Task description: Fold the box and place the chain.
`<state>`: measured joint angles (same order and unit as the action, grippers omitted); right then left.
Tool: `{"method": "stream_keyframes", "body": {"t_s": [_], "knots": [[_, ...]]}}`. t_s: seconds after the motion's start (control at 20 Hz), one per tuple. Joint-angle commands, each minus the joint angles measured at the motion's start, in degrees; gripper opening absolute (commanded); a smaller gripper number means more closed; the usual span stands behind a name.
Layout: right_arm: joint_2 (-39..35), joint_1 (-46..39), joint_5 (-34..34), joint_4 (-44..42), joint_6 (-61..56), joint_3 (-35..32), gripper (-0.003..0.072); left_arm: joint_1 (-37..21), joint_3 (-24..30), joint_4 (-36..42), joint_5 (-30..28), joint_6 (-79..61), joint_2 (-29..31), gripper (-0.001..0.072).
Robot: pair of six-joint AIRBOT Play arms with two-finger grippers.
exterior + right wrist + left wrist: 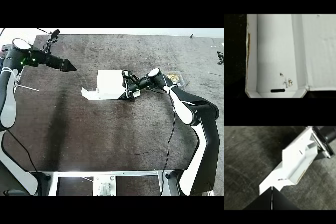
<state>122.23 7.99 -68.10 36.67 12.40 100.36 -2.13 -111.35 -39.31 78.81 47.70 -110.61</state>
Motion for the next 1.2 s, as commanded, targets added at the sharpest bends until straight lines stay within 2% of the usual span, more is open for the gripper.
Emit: {"method": "stream_keyframes", "body": {"t_s": [0.0,0.3,0.45,0.6,0.75,1.15], "knots": [[0.0,0.0,0.0,0.0,0.0,0.0,0.0422,-0.5,1.4,-4.7,-1.8,3.0,2.5,0.0005],[0.0,0.0,0.0,0.0,0.0,0.0,0.0422,-2.7,17.9,0.2,-7.4,1.3,12.5,0.0005],[0.0,0.0,0.0,0.0,0.0,0.0,0.0422,-2.8,25.9,3.8,-7.7,1.3,13.0,0.0005],[0.0,0.0,0.0,0.0,0.0,0.0,0.0422,-2.7,33.9,9.2,-10.8,1.4,13.0,0.0007],[0.0,0.0,0.0,0.0,0.0,0.0,0.0422,-2.5,37.4,9.4,-16.3,1.9,12.9,0.0007],[0.0,0.1,0.0,0.0,0.0,0.0,0.0422,1.5,37.5,8.8,-24.8,7.8,9.0,0.0007]]}}
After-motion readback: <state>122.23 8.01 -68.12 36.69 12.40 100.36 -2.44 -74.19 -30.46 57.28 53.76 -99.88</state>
